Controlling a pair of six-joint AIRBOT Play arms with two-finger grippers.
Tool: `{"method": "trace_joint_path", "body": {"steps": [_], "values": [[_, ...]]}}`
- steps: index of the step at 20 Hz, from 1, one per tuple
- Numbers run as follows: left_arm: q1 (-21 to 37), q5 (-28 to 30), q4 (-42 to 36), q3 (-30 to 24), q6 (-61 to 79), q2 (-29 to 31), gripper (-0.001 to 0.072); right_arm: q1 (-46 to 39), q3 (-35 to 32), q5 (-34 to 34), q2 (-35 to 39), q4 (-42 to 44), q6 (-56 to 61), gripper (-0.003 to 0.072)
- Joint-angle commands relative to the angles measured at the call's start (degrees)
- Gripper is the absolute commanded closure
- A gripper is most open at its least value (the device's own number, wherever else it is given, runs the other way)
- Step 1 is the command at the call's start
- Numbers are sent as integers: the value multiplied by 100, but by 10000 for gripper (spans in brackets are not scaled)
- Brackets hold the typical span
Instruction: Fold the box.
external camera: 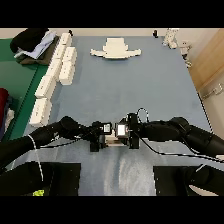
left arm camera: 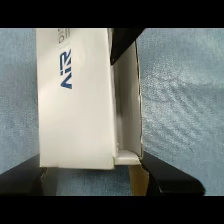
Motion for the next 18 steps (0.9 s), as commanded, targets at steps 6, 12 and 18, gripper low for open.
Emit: {"method": "trace_joint_path", "body": {"steps": [6, 12, 18], "values": [[-2, -4, 4, 4, 7, -2, 189, -2, -2, -673, -33, 310, 2, 416], [0, -7, 4, 4, 7, -2, 189, -2, -9, -671, -44, 326, 2, 492], [-2, -7, 7, 4, 7, -2, 189, -2, -9, -669, -59, 426, 2, 376]]}}
